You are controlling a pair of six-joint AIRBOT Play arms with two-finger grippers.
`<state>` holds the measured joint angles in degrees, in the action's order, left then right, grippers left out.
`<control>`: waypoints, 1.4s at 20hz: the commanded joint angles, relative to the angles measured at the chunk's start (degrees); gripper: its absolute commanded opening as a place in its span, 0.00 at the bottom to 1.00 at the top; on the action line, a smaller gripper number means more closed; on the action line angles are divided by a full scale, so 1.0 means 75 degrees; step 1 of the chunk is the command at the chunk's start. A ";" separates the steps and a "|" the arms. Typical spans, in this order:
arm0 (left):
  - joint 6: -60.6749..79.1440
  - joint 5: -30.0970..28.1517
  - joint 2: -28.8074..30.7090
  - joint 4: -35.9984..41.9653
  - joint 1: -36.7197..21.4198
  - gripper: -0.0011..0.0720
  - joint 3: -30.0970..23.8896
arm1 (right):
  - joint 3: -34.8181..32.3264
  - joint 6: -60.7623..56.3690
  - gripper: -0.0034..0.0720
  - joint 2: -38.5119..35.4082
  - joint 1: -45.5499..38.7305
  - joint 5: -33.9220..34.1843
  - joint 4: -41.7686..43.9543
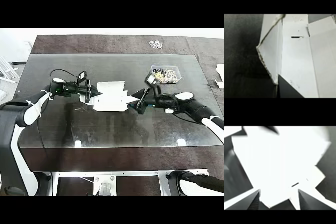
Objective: Fold the box and place the chain.
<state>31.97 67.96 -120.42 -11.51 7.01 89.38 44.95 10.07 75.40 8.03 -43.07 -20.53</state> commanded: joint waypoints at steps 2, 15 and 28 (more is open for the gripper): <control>0.0000 -0.0003 -0.0006 -0.0006 -0.0006 0.04 -0.0003 | -0.0172 0.1201 0.95 -0.0061 0.0743 0.0836 -0.1169; 0.0000 -0.0003 -0.0006 -0.0006 -0.0006 0.04 -0.0003 | -0.0169 0.1355 0.95 0.0708 0.1399 0.1652 -0.1367; 0.0000 0.0000 -0.0006 -0.0006 -0.0006 0.04 -0.0003 | 0.0472 0.1352 0.95 0.0705 0.1314 0.2174 -0.0431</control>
<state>31.97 67.96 -120.42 -11.53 7.01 89.38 47.88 20.25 80.68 18.28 -27.00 -24.38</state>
